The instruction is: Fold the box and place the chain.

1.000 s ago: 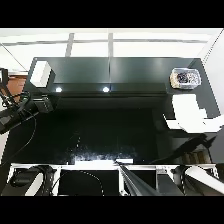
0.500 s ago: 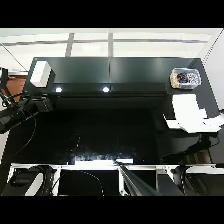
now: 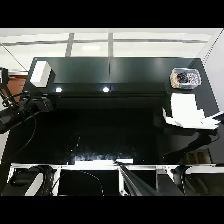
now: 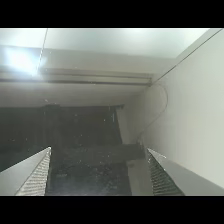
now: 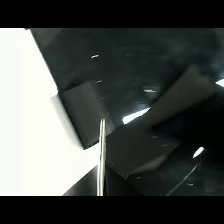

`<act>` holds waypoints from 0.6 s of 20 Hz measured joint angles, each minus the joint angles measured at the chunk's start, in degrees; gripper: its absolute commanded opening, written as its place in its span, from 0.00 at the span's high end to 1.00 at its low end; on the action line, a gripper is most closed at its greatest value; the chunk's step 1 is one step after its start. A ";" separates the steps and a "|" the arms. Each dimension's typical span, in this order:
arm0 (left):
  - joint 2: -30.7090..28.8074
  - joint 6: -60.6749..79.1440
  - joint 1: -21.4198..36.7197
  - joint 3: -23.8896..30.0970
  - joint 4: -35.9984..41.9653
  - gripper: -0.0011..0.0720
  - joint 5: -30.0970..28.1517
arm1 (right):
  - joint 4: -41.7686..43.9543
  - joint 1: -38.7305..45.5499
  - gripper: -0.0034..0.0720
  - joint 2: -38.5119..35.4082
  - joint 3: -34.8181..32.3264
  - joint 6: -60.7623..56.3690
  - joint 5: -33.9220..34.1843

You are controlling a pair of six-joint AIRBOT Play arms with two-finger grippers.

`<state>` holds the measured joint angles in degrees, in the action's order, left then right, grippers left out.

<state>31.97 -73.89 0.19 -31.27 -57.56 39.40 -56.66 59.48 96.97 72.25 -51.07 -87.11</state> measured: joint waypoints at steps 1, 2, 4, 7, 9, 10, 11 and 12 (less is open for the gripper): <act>0.13 0.00 0.00 -0.02 0.00 0.02 -0.04 | 0.74 -0.37 0.89 0.02 0.00 0.28 -0.81; 0.31 0.00 -0.02 -0.02 0.00 0.02 -0.02 | 2.10 -0.92 0.89 0.02 0.02 0.42 -1.90; 0.61 0.00 -0.09 0.00 0.00 0.02 -0.02 | 5.57 -2.78 0.89 -0.13 -0.07 0.50 -3.85; 0.90 0.00 -0.13 0.00 0.02 0.02 0.02 | 8.74 -6.88 0.89 -2.14 -1.84 0.22 -5.31; 0.96 0.00 -0.13 0.00 0.02 0.02 0.02 | 9.79 -9.81 0.89 -4.70 -4.15 -0.57 -5.01; 1.01 -0.02 -0.13 0.00 0.04 0.02 0.04 | 10.12 -11.26 0.89 -6.45 -5.70 -1.22 -4.35; 1.03 -0.02 -0.15 0.00 0.24 0.02 0.15 | 10.43 -12.61 0.89 -8.57 -7.45 -1.79 -3.34; 1.07 0.00 -0.20 0.00 0.63 0.02 0.28 | 10.95 -13.81 0.89 -10.78 -9.33 -2.49 -2.21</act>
